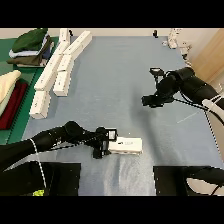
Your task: Fold the box.
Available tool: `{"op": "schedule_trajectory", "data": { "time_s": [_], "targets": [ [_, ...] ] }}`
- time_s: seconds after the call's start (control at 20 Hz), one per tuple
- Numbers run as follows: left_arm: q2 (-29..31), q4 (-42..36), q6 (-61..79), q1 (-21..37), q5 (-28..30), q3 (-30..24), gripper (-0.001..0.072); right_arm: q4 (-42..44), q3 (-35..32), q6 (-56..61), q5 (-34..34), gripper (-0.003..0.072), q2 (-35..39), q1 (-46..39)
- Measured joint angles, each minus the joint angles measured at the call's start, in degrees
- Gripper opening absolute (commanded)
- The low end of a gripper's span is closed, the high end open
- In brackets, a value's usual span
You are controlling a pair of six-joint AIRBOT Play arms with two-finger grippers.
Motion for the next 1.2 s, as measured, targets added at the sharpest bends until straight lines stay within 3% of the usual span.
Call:
{"op": "schedule_trajectory", "data": {
  "time_s": [0.3,0.45,0.6,0.75,1.2],
  "targets": [
    [3.5,1.7,-9.3,4.6,0.8,0.5,0.0509,-0.1,0.6,2.7,-1.9,0.002,-1.3,-0.6],
    [9.6,10.0,-25.7,12.3,0.7,0.6,0.0509,-0.2,0.6,3.1,-2.1,0.002,-1.4,-0.7],
    [16.0,24.3,-47.3,22.6,-1.3,0.6,0.0509,-0.1,0.6,3.2,-2.3,0.002,-1.4,-0.7],
    [19.1,34.4,-61.8,32.1,-4.0,0.6,0.0509,-0.1,0.6,3.3,-2.3,0.002,-1.4,-0.7],
    [17.9,43.2,-74.1,49.8,-4.6,0.6,0.0509,-0.2,0.6,3.3,-2.4,0.002,-1.4,-0.7]
  ]
}}
